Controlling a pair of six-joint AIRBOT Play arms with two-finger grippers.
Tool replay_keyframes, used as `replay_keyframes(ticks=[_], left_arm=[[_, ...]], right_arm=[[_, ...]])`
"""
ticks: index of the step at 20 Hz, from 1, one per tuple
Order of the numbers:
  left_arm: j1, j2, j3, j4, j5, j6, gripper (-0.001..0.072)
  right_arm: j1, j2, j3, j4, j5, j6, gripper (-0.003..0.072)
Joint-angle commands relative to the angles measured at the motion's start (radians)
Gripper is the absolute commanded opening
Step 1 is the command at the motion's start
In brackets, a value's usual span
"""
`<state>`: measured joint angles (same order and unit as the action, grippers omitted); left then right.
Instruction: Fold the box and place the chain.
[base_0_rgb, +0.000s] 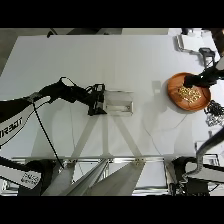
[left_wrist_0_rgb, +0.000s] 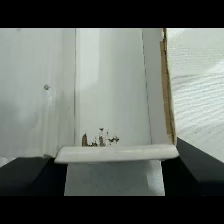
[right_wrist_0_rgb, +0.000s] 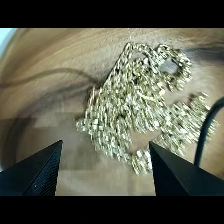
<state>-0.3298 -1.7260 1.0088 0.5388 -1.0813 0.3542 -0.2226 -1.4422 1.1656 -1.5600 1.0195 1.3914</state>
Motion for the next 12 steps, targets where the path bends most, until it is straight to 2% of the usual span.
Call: replay_keyframes(ticks=[1,5,6,8,9,11,12], left_arm=[[0.000,0.000,0.000,0.000,0.000,0.000,0.0214],[0.000,0.000,0.000,0.000,0.000,0.000,0.0214],[0.000,0.000,0.000,0.000,0.000,0.000,0.0214],[0.000,0.000,0.000,0.000,0.000,0.000,0.0214],[0.000,0.000,0.000,0.000,0.000,0.000,0.0214],[0.000,0.000,0.000,0.000,0.000,0.000,0.0214],[0.000,0.000,0.000,0.000,0.000,0.000,0.0214]], right_arm=[[-0.003,-0.110,0.000,0.000,-0.085,0.075,0.0615],[-0.003,-0.197,0.000,-0.018,-0.095,0.168,0.0596],[-0.003,-0.201,0.000,-0.019,-0.103,0.175,0.0500],[-0.003,-0.200,0.000,-0.018,-0.108,0.175,0.0239],[-0.003,-0.198,0.000,-0.018,-0.100,0.172,0.0147],[0.003,-0.186,0.000,-0.023,-0.091,0.162,0.0012],[0.009,-0.172,0.000,-0.026,-0.092,0.137,0.0012]])
